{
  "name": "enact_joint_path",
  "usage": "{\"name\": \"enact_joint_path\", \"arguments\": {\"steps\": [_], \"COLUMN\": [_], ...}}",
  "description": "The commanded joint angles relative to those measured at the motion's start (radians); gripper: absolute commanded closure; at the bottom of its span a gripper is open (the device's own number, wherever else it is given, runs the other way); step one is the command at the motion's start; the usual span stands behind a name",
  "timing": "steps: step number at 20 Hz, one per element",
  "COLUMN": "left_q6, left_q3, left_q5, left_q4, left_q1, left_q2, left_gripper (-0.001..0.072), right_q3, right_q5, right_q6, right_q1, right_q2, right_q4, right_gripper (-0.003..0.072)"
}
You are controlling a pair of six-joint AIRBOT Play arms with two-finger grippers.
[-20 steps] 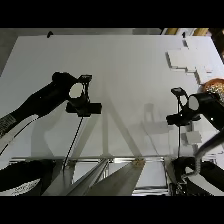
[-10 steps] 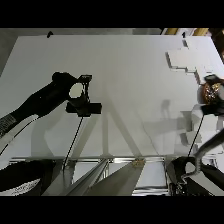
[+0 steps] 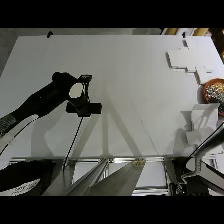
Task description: Fold the box and place the chain.
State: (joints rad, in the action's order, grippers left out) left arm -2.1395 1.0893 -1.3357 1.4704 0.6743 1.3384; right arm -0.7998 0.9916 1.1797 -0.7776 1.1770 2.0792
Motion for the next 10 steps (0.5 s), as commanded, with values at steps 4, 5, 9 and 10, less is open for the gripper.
{"name": "enact_joint_path", "arguments": {"steps": [4,5,9,10], "left_q6": [0.000,0.000,0.000,0.000], "left_q3": [0.000,0.000,0.000,0.000], "left_q5": [0.000,0.000,0.000,0.000], "left_q4": [0.000,0.000,0.000,0.000], "left_q1": [0.000,0.000,0.000,0.000], "left_q2": [0.000,0.000,0.000,0.000], "left_gripper": [0.0701,0.0701,0.0701,0.0701], "right_q3": [-0.001,-0.001,-0.001,-0.001], "right_q5": [-0.052,-0.040,0.012,0.042], "right_q6": [-0.050,-0.032,0.025,0.027], "right_q1": [-0.054,-0.053,-0.053,-0.053], "right_q2": [0.079,0.099,0.137,0.137], "right_q4": [-0.003,0.006,0.019,0.019], "right_gripper": [0.0216,0.0228,0.0496,0.0602]}}
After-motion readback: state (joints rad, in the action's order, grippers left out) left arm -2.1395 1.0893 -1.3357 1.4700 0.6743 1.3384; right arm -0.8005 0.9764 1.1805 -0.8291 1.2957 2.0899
